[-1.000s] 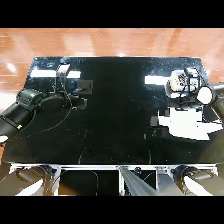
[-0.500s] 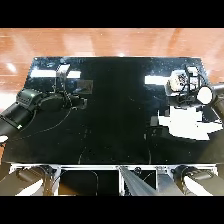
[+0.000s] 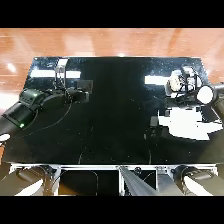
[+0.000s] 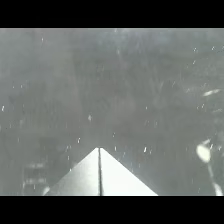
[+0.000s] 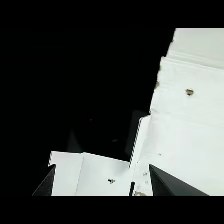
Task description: Fold the box and place the chain.
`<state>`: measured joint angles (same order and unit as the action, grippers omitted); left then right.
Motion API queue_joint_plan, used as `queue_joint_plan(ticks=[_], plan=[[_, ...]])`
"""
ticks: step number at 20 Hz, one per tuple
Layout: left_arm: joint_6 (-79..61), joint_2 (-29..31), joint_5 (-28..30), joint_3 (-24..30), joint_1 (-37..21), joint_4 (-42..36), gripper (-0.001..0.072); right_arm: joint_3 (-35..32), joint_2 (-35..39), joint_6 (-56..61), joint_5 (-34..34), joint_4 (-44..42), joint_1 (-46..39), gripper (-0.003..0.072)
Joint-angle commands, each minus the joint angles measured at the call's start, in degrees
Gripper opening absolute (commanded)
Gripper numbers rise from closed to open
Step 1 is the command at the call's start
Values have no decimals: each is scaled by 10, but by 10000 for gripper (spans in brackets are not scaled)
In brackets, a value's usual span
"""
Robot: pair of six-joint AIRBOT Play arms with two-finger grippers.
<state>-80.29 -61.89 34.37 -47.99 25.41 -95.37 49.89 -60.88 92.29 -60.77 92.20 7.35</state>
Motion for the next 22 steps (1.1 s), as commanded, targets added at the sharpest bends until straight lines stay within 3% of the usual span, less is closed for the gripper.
queue_joint_plan(ticks=[1,2,3,7,9,10,13,15,22], plan=[[0,-5,-40,0,0,-1,194,2,0,-59,30,-14,-51,720],[0,-7,-43,0,0,0,564,7,0,-65,46,-24,-96,720],[0,-10,-45,0,0,0,635,17,0,-83,60,-58,-159,720],[0,-14,-43,0,0,-11,634,47,-26,-215,89,-255,-447,720],[0,-19,-47,0,0,-33,634,80,-94,-241,11,-285,-558,720],[0,-23,-48,0,0,-42,634,115,-144,-255,-71,-275,-591,720],[0,-34,-46,0,0,-53,634,236,-269,-266,-211,-185,-599,720],[0,-35,-46,0,0,-55,634,294,-319,-271,-231,-170,-590,720],[0,-35,-27,0,0,-57,634,295,-407,-319,-361,-235,-611,720]])
